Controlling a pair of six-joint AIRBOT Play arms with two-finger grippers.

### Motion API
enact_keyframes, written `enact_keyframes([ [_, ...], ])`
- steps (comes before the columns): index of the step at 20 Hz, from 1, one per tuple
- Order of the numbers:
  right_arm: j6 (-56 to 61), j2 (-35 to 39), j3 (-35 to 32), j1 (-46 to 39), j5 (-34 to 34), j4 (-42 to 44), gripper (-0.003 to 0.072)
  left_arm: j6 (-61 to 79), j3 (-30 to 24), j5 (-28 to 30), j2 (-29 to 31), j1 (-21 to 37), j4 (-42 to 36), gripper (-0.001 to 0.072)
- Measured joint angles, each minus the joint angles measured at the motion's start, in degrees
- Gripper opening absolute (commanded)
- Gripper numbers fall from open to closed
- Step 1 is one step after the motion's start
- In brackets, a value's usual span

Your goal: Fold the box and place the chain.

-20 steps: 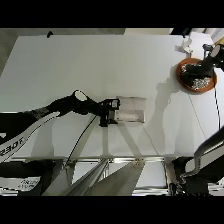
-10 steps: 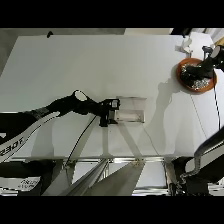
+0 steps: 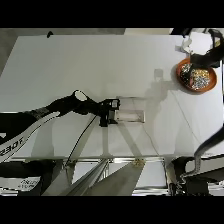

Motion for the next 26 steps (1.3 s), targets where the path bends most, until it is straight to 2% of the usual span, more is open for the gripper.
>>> enact_keyframes([
  [7, -2.64, 19.3, -0.24, 4.83, 10.38, 5.66, 0.0016, 0.02, 0.0, 0.0, 0.0, 0.0, 0.02, 0.0031],
  [13, -2.78, 34.97, -4.7, 10.97, 14.64, 7.04, 0.0016, 0.02, 0.0, 0.0, 0.0, 0.0, 0.0, 0.0031],
  [20, 0.02, 50.53, -21.75, 20.63, 12.85, 7.87, 0.0016, 0.0, 0.0, 0.0, 0.0, 0.0, 0.0, 0.0031],
  [26, 2.34, 56.17, -36.46, 27.54, 6.91, 8.04, 0.0017, 0.0, 0.0, 0.0, 0.0, 0.0, 0.0, 0.0031],
])
